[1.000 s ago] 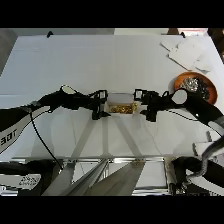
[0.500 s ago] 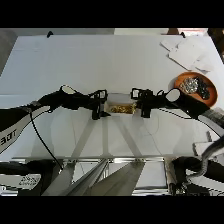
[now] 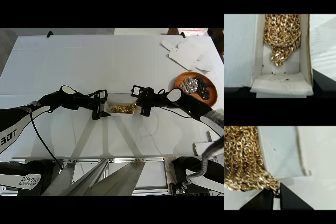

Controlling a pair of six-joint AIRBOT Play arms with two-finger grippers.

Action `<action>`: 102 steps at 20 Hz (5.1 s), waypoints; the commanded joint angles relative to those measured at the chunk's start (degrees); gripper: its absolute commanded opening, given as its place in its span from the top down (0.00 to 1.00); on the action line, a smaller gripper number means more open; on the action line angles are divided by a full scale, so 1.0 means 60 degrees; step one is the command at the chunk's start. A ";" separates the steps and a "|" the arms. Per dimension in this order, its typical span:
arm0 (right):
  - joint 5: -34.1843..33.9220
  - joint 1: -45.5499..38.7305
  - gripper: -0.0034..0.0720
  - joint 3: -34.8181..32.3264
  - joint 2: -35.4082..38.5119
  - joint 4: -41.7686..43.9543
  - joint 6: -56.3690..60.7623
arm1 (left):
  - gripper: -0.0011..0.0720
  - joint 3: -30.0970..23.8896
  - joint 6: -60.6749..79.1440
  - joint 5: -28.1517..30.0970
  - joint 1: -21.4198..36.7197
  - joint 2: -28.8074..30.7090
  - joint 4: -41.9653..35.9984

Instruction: Fold the box and place the chain.

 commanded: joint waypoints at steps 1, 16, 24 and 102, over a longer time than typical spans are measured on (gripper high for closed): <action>-0.0098 -0.0004 0.94 -0.0007 0.0590 -0.0692 0.1206 | 0.54 -0.0004 0.0004 0.0004 -0.0004 0.0004 0.0004; 0.1402 0.1479 0.94 -0.0004 0.1770 0.0051 0.1851 | 0.54 0.0000 0.0004 0.0004 0.0000 0.0004 0.0004; 0.0729 0.1759 0.35 0.0124 0.1770 0.0557 0.2127 | 0.54 -0.0004 0.0004 0.0004 -0.0004 0.0004 0.0004; 0.1107 0.2605 0.40 0.1373 -0.0102 -0.2065 0.5588 | 0.54 0.0000 0.0004 0.0004 0.0000 0.0004 0.0004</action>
